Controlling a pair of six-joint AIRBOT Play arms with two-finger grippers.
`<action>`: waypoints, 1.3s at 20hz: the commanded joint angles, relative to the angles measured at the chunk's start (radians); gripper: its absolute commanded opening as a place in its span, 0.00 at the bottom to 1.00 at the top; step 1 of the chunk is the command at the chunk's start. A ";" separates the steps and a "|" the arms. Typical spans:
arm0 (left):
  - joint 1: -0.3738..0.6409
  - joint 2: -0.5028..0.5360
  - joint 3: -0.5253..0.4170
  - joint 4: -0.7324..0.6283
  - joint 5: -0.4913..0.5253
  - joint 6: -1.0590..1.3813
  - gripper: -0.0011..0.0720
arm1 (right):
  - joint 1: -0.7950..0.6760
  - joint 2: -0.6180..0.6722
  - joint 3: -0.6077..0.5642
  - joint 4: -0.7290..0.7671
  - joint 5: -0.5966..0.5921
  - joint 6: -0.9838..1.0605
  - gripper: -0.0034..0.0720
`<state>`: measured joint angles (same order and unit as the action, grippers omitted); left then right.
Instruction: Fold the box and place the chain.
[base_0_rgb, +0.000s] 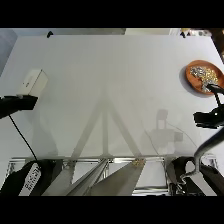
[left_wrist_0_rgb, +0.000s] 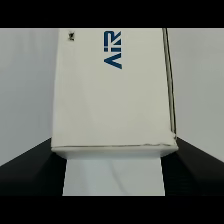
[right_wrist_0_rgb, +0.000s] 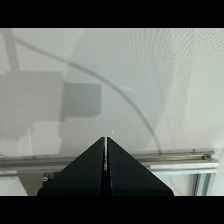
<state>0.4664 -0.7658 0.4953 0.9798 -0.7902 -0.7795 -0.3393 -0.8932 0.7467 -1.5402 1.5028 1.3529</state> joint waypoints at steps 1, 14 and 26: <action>0.016 0.000 -0.042 0.106 0.005 -0.043 0.02 | 0.000 0.000 0.001 0.000 0.000 0.000 0.07; 0.015 -0.041 -0.050 0.292 -0.109 -0.123 0.13 | 0.000 0.000 0.001 0.000 0.000 0.000 0.07; 0.003 0.066 -0.050 0.297 -0.128 -0.142 0.97 | 0.000 0.000 0.001 0.000 0.000 0.000 0.07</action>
